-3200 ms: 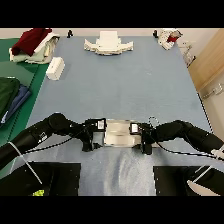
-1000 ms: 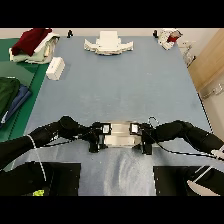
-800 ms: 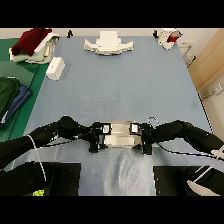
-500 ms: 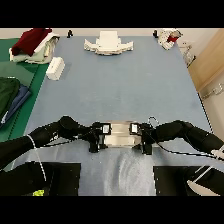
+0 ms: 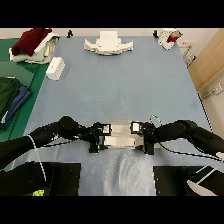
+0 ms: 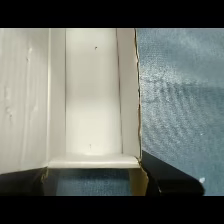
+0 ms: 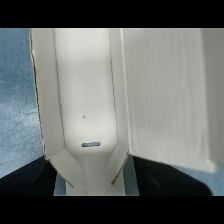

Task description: Fold the box.

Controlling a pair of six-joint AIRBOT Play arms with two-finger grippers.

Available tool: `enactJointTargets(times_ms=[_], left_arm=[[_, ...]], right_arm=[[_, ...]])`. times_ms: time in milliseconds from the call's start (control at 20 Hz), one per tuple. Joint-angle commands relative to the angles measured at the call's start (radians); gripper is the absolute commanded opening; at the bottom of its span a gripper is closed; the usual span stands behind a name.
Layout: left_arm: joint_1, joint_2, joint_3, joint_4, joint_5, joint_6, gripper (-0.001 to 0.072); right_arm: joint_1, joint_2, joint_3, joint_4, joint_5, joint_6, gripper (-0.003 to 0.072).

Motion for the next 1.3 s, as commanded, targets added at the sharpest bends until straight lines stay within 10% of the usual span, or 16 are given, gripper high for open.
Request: enactJointTargets(times_ms=[0, 250, 400, 550, 800, 1250], left_arm=[[0.001, 0.0, 0.001, 0.0, 0.002, 0.001, 0.0464], [0.001, 0.0, 0.001, 0.0, 0.002, 0.0, 0.0464], [0.001, 0.0, 0.001, 0.0, 0.002, 0.001, 0.0464], [0.001, 0.0, 0.001, 0.0, 0.002, 0.0, 0.0464], [0.001, 0.0, 0.001, 0.0, 0.002, 0.0, 0.0464], [0.001, 0.0, 0.001, 0.0, 0.001, 0.0, 0.0464]], right_arm=[[0.0, 0.111, 0.034, -0.216, -0.129, 0.27, 0.072], [0.0, 0.296, 0.114, -0.329, -0.411, 0.874, 0.072], [0.0, 0.315, 0.105, -0.233, -0.413, 1.405, 0.0511], [0.027, 0.255, 0.032, 0.164, -0.24, 1.495, 0.0163], [0.167, 0.111, 0.125, 0.27, 0.109, 1.496, 0.0164], [0.087, -0.215, 0.246, 0.148, 0.138, 1.429, 0.0163]])
